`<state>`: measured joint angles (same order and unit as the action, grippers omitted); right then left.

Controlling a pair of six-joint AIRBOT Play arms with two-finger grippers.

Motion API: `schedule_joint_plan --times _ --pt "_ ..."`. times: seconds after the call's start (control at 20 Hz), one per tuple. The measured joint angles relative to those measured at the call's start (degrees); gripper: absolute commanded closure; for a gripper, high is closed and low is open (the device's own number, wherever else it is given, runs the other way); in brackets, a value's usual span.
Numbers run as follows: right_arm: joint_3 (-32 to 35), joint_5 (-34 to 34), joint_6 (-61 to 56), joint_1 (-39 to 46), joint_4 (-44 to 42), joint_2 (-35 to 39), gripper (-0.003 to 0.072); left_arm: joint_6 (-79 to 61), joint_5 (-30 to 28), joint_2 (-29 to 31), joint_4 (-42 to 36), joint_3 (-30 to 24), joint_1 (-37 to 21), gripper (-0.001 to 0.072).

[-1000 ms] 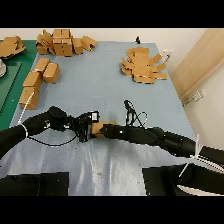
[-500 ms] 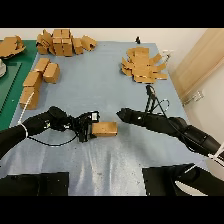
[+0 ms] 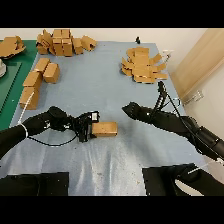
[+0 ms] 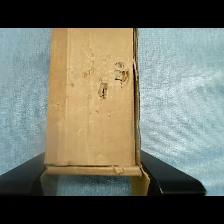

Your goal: Fold the box.

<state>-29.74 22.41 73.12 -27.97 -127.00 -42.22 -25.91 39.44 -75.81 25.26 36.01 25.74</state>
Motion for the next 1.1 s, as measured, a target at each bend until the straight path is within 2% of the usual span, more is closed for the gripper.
schedule_joint_plan --times 0.35,0.45,0.65,0.85,1.1 --pt "0.0 -0.9 -2.9 0.1 -0.3 0.4 0.0682 0.7 -1.5 0.2 -3.1 0.0 0.0 0.0118" --pt "0.0 -1.7 -3.8 0.1 -0.3 0.4 0.0682 4.2 -4.5 1.1 -3.8 0.0 -0.3 0.0119" --pt "0.0 -2.6 -4.3 0.1 -0.3 0.4 0.0682 14.6 -15.0 4.7 -4.3 0.0 -3.0 0.0117" --pt "0.0 -3.0 -4.6 0.1 -0.3 0.4 0.0682 22.6 -26.9 7.6 -4.5 0.4 -9.5 0.0117" --pt "0.0 -3.1 -4.7 0.1 -0.2 0.4 0.0682 28.0 -32.8 8.3 -4.5 0.7 -21.9 0.0117"
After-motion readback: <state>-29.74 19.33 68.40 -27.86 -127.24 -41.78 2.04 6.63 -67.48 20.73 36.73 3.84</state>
